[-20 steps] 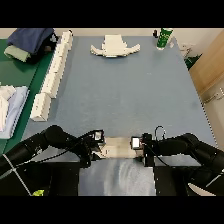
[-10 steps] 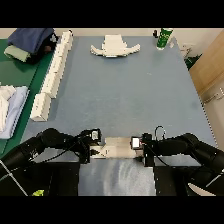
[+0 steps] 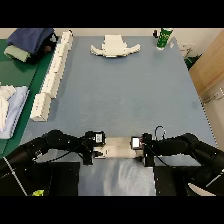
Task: Fold the box.
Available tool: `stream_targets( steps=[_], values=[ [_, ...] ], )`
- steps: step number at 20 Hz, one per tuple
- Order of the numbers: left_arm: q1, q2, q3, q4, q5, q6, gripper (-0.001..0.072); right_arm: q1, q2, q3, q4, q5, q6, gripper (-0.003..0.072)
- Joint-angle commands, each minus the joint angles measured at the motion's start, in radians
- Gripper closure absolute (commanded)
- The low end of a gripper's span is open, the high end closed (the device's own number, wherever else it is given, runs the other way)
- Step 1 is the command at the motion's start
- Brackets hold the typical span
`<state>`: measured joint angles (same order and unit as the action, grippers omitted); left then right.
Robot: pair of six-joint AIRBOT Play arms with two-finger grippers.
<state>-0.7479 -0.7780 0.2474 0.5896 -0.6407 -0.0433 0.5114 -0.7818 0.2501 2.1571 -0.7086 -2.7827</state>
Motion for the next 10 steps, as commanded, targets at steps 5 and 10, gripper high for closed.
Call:
stream_targets(
  steps=[5,10],
  values=[
    [0.072,-0.001,0.001,0.102,-0.009,-0.009,0.0415,-0.001,0.0,0.0,0.0,0.0,0.0,0.0259],
    [0.085,0.045,0.001,0.1,-0.126,-0.017,0.0413,-0.001,0.0,0.0,0.0,0.0,0.0,0.0259]
  ],
)
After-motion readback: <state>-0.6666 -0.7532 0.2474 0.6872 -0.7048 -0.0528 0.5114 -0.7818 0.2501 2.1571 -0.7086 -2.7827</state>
